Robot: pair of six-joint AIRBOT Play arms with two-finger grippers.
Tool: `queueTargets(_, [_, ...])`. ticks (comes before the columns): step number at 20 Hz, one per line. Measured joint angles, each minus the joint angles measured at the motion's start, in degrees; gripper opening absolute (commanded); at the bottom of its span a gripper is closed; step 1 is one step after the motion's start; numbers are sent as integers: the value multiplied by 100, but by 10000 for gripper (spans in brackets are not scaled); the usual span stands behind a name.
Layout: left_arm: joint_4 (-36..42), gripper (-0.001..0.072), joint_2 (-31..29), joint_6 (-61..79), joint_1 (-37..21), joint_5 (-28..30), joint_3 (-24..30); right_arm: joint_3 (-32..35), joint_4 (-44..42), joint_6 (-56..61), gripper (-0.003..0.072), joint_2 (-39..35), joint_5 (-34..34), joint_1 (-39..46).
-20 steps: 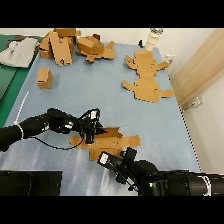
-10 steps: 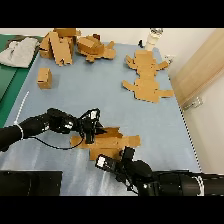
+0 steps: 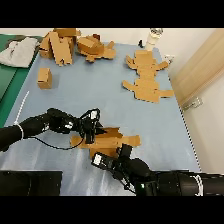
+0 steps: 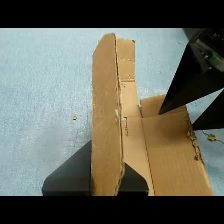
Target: Fold the box.
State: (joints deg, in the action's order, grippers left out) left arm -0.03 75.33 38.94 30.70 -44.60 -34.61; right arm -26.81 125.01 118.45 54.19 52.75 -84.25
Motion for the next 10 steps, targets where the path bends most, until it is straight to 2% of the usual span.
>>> queueTargets(6, [2,15,0,0,0,4,0,-28,103,-2,437,-20,39,31])
queueTargets(10, [2,15,0,0,0,2,0,-28,-107,-422,437,-151,-402,579])
